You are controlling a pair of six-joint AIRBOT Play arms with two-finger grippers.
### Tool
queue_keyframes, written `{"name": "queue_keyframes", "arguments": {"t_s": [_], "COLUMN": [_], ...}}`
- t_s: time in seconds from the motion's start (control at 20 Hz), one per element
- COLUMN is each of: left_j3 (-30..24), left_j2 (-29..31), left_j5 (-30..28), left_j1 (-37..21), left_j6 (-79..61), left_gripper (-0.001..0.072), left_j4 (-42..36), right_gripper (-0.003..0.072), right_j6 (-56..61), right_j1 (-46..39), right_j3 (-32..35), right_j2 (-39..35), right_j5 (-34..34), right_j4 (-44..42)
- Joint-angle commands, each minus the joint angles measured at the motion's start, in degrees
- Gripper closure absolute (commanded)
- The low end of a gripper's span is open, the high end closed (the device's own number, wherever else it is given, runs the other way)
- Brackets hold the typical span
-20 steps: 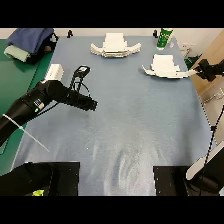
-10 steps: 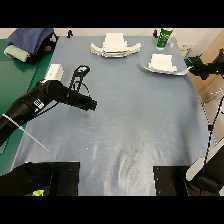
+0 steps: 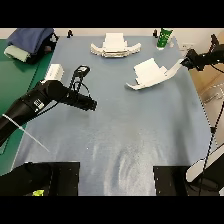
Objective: Fold the box.
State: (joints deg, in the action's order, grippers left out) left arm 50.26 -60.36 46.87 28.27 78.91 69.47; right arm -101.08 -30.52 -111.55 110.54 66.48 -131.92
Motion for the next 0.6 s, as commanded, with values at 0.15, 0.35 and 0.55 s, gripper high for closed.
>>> {"name": "queue_keyframes", "arguments": {"t_s": [0.15, 0.35, 0.55], "left_j3": [-0.02, -0.02, -0.02], "left_j2": [0.04, 0.04, 0.04], "left_j5": [0.0, 0.0, 0.0], "left_j1": [-0.02, -0.02, -0.02], "left_j6": [-0.02, -0.02, -0.02], "left_gripper": [0.0695, 0.0695, 0.0695], "left_j4": [-0.04, -0.04, -0.04], "right_gripper": [0.0694, 0.0693, 0.0691], "right_j6": [2.56, 6.14, 10.25], "right_j1": [6.16, 10.86, 14.16], "right_j3": [24.52, 53.33, 75.87], "right_j2": [-20.65, -41.55, -60.17], "right_j5": [0.57, -10.19, -12.24], "right_j4": [2.97, 3.1, 3.19]}}
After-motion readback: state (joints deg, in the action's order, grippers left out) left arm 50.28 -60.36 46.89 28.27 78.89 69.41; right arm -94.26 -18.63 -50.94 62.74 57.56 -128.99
